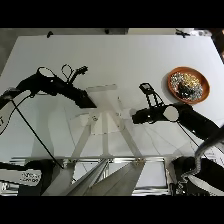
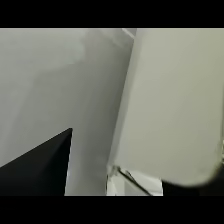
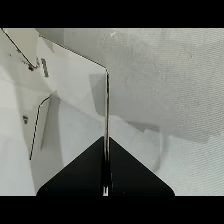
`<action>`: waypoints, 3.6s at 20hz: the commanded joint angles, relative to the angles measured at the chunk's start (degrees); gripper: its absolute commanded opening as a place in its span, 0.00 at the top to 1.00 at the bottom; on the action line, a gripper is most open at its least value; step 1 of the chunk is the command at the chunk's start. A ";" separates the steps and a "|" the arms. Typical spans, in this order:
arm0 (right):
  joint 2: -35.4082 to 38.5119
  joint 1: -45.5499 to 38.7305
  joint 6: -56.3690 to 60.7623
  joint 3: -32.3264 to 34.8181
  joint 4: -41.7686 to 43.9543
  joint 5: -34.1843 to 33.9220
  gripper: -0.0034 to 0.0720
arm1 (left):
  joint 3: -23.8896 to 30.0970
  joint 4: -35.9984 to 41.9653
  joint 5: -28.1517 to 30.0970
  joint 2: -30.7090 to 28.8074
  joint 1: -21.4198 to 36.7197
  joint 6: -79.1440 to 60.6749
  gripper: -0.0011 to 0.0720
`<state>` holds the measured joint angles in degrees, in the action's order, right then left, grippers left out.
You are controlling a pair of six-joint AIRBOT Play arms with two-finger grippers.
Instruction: Fold the box and place the chain.
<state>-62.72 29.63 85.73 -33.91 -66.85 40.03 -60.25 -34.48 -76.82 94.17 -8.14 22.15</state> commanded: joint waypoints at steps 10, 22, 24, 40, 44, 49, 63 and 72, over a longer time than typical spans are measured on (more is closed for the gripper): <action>1.36 0.04 0.02 -0.09 0.76 2.36 0.94 | 0.02 0.44 -1.01 2.12 -2.43 -3.82 0.98; 24.79 -8.57 -0.02 -4.39 -8.63 31.47 0.46 | 21.75 4.59 16.31 -26.34 -13.79 -14.10 0.98; 28.46 -8.57 0.07 -4.39 -8.96 29.14 0.46 | 22.67 1.97 18.84 -25.31 -17.51 -19.28 0.98; 29.97 -8.57 4.02 -4.33 -8.20 21.31 0.46 | 22.62 10.69 38.93 -17.40 -22.53 -35.54 0.98; 29.97 -8.57 4.02 -4.33 -8.41 20.20 0.46 | 22.60 19.76 38.93 -16.94 -22.47 -42.38 0.98; 29.83 -8.57 4.00 -4.22 -8.76 20.20 0.46 | 22.60 22.84 32.79 -13.70 -17.14 -42.75 0.98; 21.27 -8.57 3.96 -4.17 -9.46 18.80 0.46 | 11.54 0.48 18.91 -12.46 -12.68 -29.70 0.98; 21.27 -8.55 3.82 -4.20 -9.42 18.43 0.46 | 11.52 0.42 17.05 -7.17 -13.66 -29.81 0.98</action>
<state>-41.39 21.08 89.58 -38.09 -76.29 58.50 -48.64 -33.78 -59.46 86.19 -21.58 -7.73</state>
